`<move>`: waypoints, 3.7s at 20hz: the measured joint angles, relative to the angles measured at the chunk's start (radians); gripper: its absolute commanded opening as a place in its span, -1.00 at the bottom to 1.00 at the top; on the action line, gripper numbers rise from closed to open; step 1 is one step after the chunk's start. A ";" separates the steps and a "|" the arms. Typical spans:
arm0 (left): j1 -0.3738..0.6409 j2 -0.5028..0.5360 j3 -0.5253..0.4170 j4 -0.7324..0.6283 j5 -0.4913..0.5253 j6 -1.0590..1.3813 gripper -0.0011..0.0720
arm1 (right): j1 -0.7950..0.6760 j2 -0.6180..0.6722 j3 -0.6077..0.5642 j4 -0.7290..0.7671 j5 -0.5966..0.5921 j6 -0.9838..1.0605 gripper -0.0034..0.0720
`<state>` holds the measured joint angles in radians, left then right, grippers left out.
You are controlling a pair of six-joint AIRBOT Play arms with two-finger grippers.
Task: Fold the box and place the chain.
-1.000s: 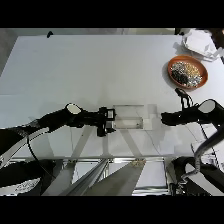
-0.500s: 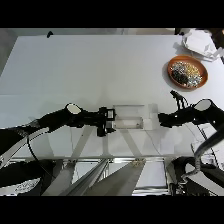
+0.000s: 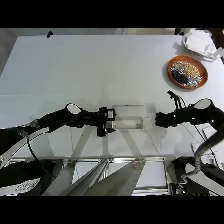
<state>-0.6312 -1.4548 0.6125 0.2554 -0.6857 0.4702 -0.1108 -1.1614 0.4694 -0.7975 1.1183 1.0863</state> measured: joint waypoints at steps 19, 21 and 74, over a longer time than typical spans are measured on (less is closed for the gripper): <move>0.000 0.000 0.000 0.000 0.000 0.000 -0.74 | 0.127 0.104 0.000 0.086 0.026 -0.055 0.38; 0.000 0.000 0.000 0.000 0.000 0.000 -0.74 | 0.157 0.105 0.000 0.098 -0.006 -0.054 0.38; 0.000 0.000 0.000 0.000 -0.001 0.000 -0.74 | 0.823 -0.128 0.291 -0.748 -0.134 1.212 -0.48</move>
<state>-0.6308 -1.4548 0.6125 0.2554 -0.6865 0.4698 0.7124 -1.2896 0.7601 -1.5452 0.9848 2.2978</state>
